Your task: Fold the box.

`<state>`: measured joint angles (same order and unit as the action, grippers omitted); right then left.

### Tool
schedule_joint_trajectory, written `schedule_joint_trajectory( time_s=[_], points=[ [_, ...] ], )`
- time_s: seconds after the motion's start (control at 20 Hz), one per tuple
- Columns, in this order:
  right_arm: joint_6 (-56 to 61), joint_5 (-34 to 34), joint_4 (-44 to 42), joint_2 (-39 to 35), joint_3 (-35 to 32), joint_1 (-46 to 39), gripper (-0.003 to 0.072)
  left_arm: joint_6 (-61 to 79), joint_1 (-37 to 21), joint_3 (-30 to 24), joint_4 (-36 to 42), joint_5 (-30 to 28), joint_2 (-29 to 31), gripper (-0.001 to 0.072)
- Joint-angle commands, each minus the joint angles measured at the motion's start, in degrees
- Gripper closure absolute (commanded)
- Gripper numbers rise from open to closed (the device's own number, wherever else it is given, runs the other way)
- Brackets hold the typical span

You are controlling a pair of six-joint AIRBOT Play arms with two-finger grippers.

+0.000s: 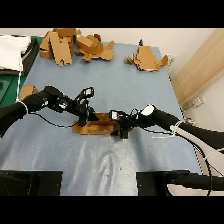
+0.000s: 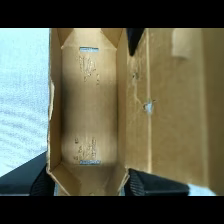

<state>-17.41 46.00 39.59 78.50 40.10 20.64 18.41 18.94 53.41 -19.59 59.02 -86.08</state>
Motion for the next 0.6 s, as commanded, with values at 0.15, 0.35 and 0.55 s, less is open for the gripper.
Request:
schedule_joint_trajectory(
  time_s=[0.15, 0.35, 0.55],
  points=[
    [0.0, 0.0, 0.1, 0.0, 0.0, 0.1, 0.0181, 0.0, 0.0, 0.0, 0.3, -0.5, 0.0, 0.07],
    [-0.1, 0.0, 0.1, 0.0, 0.0, 0.1, 0.0325, 0.0, 0.0, 0.0, 0.3, -0.5, 0.0, 0.0701],
    [0.0, 0.0, 0.4, 0.0, 0.0, 0.1, 0.0295, -0.1, 0.0, 0.0, 0.3, -0.5, 0.0, 0.07]
  ],
)
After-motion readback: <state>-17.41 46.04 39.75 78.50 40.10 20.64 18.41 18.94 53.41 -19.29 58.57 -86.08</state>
